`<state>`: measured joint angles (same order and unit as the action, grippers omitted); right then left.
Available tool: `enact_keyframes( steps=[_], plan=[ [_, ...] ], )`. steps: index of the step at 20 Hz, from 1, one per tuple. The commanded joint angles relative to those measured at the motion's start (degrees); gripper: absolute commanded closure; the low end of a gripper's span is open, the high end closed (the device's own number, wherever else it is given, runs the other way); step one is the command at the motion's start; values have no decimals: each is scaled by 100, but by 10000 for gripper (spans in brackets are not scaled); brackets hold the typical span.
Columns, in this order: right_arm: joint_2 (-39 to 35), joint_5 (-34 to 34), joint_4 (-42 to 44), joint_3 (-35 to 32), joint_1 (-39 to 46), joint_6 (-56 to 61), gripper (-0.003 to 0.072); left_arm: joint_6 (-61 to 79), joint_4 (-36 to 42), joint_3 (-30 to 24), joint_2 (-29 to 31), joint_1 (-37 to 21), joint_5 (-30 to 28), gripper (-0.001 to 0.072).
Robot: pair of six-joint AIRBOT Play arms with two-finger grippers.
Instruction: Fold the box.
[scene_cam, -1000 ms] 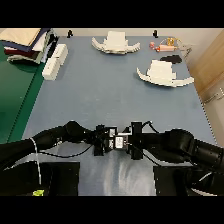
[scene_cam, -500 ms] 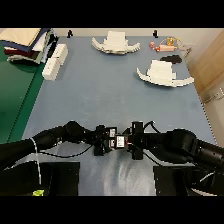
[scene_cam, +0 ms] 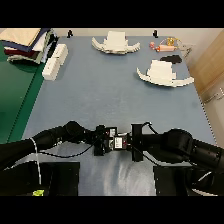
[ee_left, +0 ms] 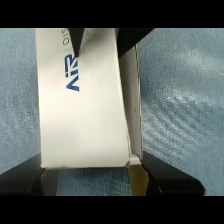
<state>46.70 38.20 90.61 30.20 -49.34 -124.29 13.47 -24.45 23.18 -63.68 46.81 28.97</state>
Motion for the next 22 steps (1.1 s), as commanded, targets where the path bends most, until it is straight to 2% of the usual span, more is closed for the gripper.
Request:
enact_keyframes(
  steps=[1, 3, 10, 12, 14, 15, 16, 18, 22],
  plan=[
    [20, 44, 55, -4, -181, 4, 527, 0, -2, -2, 4, 0, -4, 181],
    [20, 66, 72, -4, -323, 22, 445, 0, -2, -2, 4, 0, -4, 181],
    [-166, 186, 70, 46, -387, 420, 444, 0, -2, -2, 4, 0, -4, 182],
    [-400, 181, 2, 125, -385, 892, 443, 0, -2, -2, 4, 0, -4, 181],
    [-634, 173, -251, 127, -365, 1958, 451, 0, -2, -2, 4, 0, -4, 181],
    [-688, 164, -339, 109, -328, 2500, 507, 0, -2, -2, 4, 0, -4, 181],
    [-706, 136, -341, 59, -310, 2741, 663, 0, -2, -2, 4, 0, -4, 182],
    [-726, -382, -317, -208, -317, 3276, 684, 0, -2, -2, 4, 0, -4, 181],
    [-986, -2133, -317, -1088, -323, 4631, 685, 0, -4, -2, 4, 0, -4, 181]
  ],
)
